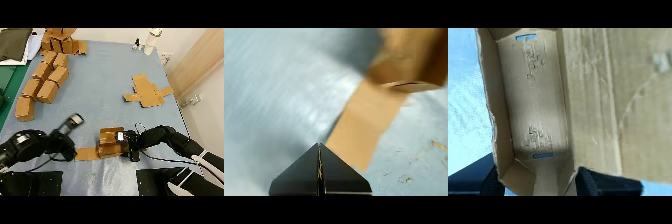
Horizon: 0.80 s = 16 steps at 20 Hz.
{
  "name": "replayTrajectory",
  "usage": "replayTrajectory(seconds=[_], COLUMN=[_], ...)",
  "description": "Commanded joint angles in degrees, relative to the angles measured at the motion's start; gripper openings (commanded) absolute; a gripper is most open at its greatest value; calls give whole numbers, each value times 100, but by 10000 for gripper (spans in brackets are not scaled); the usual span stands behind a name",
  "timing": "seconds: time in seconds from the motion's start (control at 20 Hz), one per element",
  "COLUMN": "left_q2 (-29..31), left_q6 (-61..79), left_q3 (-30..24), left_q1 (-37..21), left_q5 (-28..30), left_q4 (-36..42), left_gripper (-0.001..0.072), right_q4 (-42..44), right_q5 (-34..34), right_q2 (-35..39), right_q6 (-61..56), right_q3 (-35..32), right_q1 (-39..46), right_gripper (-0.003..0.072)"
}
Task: Fold the box.
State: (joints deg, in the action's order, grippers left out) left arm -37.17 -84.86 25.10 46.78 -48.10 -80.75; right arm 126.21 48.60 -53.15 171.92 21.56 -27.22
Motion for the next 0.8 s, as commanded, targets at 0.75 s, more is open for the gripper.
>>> replayTrajectory(seconds=[0.75], left_q2=[-518], left_q6=[-1008], left_q3=[-1134], left_q1=[-1141], left_q5=[901], left_q4=[3394], left_gripper=[10], right_q4=[-2], right_q5=[-4], right_q2=[0], right_q6=[0], right_q3=[2], right_q1=[-4], right_gripper=[562])
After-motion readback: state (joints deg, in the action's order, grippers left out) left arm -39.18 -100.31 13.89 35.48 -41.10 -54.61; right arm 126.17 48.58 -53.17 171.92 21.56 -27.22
